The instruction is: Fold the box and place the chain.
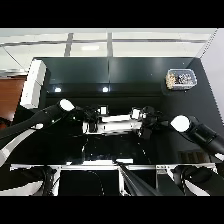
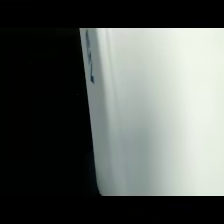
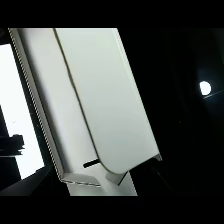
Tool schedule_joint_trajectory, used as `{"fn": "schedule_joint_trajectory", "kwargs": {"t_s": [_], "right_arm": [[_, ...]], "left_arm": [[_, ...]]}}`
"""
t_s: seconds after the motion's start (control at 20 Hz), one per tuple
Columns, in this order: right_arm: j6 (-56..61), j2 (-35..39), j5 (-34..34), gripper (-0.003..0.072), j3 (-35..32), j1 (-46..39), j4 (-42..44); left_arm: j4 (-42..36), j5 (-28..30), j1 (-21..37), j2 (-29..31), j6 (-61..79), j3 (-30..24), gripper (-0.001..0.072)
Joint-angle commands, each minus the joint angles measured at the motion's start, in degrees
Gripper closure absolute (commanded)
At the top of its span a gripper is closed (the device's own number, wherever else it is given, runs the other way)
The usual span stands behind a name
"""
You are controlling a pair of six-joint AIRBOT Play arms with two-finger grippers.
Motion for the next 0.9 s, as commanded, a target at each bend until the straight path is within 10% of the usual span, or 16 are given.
{"fn": "schedule_joint_trajectory", "kwargs": {"t_s": [0.0,0.3,0.85], "right_arm": [[-4.7,-1.3,1.1,-0.0023,0.2,-1.3,5.5],[-26.6,-7.7,5.6,-0.0023,0.2,-6.6,25.6],[-35.6,-15.9,7.6,-0.0022,0.2,-5.8,24.9]], "left_arm": [[0.0,-0.1,0.0,0.0,0.0,0.0,0.0682],[0.0,0.0,0.0,0.0,0.0,0.0,0.0683],[0.0,0.0,0.0,0.0,0.0,0.0,0.0683]]}}
